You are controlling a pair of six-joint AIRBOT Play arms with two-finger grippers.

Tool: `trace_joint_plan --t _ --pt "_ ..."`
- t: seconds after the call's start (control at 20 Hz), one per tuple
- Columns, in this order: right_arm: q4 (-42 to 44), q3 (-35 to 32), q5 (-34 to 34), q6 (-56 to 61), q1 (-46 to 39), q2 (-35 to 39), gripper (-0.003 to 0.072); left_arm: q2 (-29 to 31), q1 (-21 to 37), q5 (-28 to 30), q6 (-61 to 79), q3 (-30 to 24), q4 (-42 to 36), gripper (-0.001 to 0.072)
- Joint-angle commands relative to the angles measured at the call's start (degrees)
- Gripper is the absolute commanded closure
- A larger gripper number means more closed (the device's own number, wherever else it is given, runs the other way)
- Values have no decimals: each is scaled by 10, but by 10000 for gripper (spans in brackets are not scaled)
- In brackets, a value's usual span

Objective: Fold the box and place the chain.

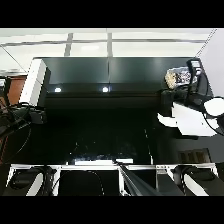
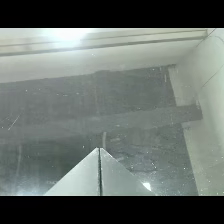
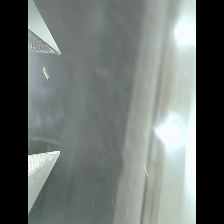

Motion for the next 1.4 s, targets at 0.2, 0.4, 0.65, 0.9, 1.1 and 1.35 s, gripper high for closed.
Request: trace_joint_plan --t 0.2,0.4,0.65,0.9,1.1,1.35 --pt "-211 116 80 121 -362 -140 -26 0 0 7 0 0 0 681" --pt "-169 195 198 48 -529 -242 -25 0 0 31 0 0 -10 681" --pt "-125 244 341 -140 -548 -344 -21 -1 0 32 0 0 -11 680" --pt "-136 268 348 -187 -495 -357 605 -1 0 30 0 0 -43 680" --pt "-107 286 403 -187 -461 -315 668 -2 -1 32 0 0 -56 679" --pt "53 170 360 -184 -373 -167 667 -12 -1 25 0 0 -86 642"
